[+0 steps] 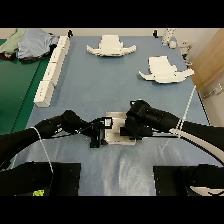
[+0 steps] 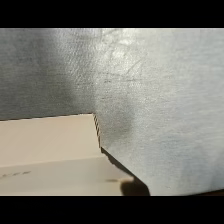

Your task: Fold the box.

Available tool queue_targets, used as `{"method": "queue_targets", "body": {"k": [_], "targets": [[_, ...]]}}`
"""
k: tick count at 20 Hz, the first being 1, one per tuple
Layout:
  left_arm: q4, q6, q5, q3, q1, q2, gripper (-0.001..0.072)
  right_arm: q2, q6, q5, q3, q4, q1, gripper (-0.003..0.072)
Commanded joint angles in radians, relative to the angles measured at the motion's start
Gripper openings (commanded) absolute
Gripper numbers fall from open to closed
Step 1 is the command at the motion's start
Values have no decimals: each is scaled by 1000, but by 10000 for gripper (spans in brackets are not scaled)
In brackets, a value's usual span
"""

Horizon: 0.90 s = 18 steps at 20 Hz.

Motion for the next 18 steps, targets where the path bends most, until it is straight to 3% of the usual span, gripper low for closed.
{"method": "queue_targets", "body": {"k": [1, 2, 3, 4, 7, 12, 13, 14, 15, 16, 18], "targets": [[-1, 0, 0, 0, 0, 0, 508, -1, 0, 24, 0, 0, 1, 17], [-1, 0, 0, 0, 0, 0, 507, 0, -15, 33, 1, 6, 1, 193], [0, -1, 0, 0, 0, 0, 507, 0, -34, 35, 1, 19, 1, 324], [-1, -1, 0, 0, 0, 0, 507, 2, -53, 34, 2, 30, 1, 385], [-1, 0, 0, 0, 0, 0, 507, 34, -88, 6, 19, 50, 1, 390], [-1, 0, 0, 0, 0, 0, 507, 199, -89, -151, 51, -40, -1, 389], [-1, 0, 0, 0, 0, 0, 507, 235, -89, -180, 51, -71, -2, 383], [-1, 0, 0, 0, 0, 0, 508, 266, -90, -219, 51, -118, -5, 299], [-1, 0, 0, 0, 0, 0, 507, 284, -103, -252, 51, -169, -23, 147], [-1, 0, 0, 0, 0, 0, 507, 291, -137, -269, 51, -188, -63, 42], [0, 0, 0, 0, 0, 0, 507, 277, -250, -220, 46, -151, -193, 1]]}}
